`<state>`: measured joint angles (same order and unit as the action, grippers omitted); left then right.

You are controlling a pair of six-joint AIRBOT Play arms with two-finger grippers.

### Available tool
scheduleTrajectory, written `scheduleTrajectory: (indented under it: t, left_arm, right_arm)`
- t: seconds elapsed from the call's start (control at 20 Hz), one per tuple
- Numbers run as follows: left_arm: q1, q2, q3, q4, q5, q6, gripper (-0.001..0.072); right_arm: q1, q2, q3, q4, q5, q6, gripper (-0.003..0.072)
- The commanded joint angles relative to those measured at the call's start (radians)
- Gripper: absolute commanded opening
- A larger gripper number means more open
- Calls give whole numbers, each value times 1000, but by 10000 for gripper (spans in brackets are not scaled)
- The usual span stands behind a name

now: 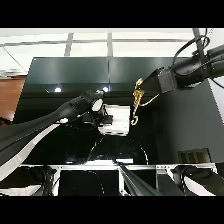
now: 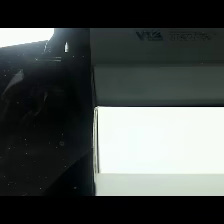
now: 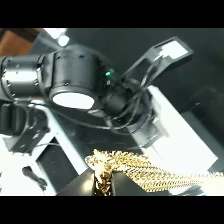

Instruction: Fold the box and place the chain.

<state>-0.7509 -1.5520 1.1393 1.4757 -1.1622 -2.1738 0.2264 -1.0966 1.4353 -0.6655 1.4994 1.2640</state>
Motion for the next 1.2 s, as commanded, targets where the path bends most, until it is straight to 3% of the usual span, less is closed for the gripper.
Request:
scheduleTrajectory:
  t: [0.0, 0.4, 0.6, 0.95, 1.0, 1.05, 1.1, 1.15]
  left_arm:
    - [0, -1, 0, 0, 1, 0, 31]
    - [0, -1, 0, 0, 2, 0, 31]
    - [0, -1, 0, 0, 2, 0, 31]
    - [0, -1, 0, 0, 2, 0, 31]
    - [0, -1, 0, 0, 2, 0, 31]
    - [0, -1, 0, 0, 2, 0, 31]
    - [0, -1, 0, 0, 2, 0, 31]
    - [0, -1, 0, 0, 2, 0, 31]
  right_arm:
    - [11, 1, -72, 44, -16, -24, 7]
    - [125, -19, -394, 64, -317, -72, 6]
    - [155, -35, -479, 59, -442, -72, 9]
    - [181, -75, -546, 55, -480, -68, 15]
    - [181, -74, -545, 55, -478, -67, 34]
    - [178, -74, -545, 55, -468, -67, 198]
    - [166, -74, -545, 56, -447, -66, 274]
    - [146, -74, -543, 56, -424, -64, 273]
